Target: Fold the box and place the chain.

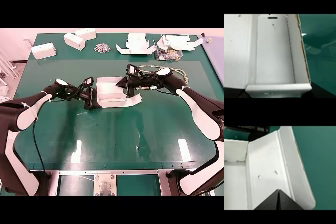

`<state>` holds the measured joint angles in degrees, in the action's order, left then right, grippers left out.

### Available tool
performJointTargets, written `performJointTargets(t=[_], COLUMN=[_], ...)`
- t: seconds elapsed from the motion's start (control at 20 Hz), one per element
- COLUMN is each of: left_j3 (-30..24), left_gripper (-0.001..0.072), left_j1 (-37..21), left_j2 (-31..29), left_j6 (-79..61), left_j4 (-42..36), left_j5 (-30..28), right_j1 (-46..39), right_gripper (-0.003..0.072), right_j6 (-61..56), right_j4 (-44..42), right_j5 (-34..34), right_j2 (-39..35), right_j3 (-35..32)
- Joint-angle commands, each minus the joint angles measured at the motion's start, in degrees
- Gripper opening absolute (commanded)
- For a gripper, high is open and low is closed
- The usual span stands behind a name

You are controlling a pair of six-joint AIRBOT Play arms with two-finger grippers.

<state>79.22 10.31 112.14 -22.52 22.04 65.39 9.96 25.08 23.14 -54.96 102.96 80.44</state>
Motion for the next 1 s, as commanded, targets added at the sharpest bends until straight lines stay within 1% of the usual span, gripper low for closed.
performJointTargets(t=[0.0,0.1,0.3,0.5,0.65,0.8,0.95], left_j3=[0.07,0.07,0.07,0.07,0.07,0.07,0.07], left_gripper=[0.063,0.063,0.063,0.063,0.063,0.063,0.063], left_j1=[0.0,0.0,0.0,0.0,0.0,0.0,0.0], left_j2=[-0.04,-0.04,-0.04,-0.04,-0.04,-0.04,-0.04], left_j6=[0.0,-0.02,-0.02,-0.02,-0.02,0.0,-0.02], left_j4=[0.02,0.02,0.02,0.0,0.0,0.0,0.0], left_j5=[0.17,0.2,0.15,0.07,0.04,0.04,0.04], right_j1=[-0.7,-0.7,-0.37,-0.42,-0.74,-1.68,-4.09], right_gripper=[0.0003,0.0003,0.0003,0.0003,0.0002,0.0001,0.0], right_j6=[0.44,0.17,-2.14,-1.53,1.51,1.36,-6.82], right_j4=[0.5,2.29,6.27,6.32,5.62,5.42,7.98], right_j5=[1.38,0.55,-3.76,-3.78,-2.86,-2.89,-1.64], right_j2=[2.71,4.17,4.7,4.7,4.17,0.92,-4.2], right_j3=[1.49,1.46,1.46,1.49,1.64,2.19,2.14])
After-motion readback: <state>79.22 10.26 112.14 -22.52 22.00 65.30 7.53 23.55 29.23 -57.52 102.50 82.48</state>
